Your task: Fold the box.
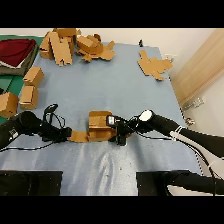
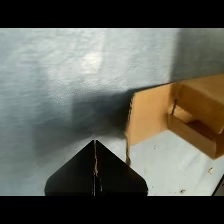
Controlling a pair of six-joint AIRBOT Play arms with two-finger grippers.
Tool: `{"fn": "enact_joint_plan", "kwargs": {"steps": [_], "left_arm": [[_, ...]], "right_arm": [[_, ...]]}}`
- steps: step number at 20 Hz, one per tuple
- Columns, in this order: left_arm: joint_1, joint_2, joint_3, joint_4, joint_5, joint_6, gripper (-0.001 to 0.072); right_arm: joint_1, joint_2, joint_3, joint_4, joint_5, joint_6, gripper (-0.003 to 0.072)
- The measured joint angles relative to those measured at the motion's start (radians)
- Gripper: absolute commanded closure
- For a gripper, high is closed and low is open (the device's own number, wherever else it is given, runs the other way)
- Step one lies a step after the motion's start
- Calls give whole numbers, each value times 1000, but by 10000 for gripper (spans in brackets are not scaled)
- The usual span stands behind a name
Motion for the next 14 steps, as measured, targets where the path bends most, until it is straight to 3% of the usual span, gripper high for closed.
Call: {"fn": "enact_joint_plan", "kwargs": {"steps": [7,14], "left_arm": [[-68,-106,-1,-192,106,127,696],[-82,-61,26,-320,129,186,696]], "right_arm": [[0,0,0,0,0,0,218],[0,0,0,0,0,0,218]]}}
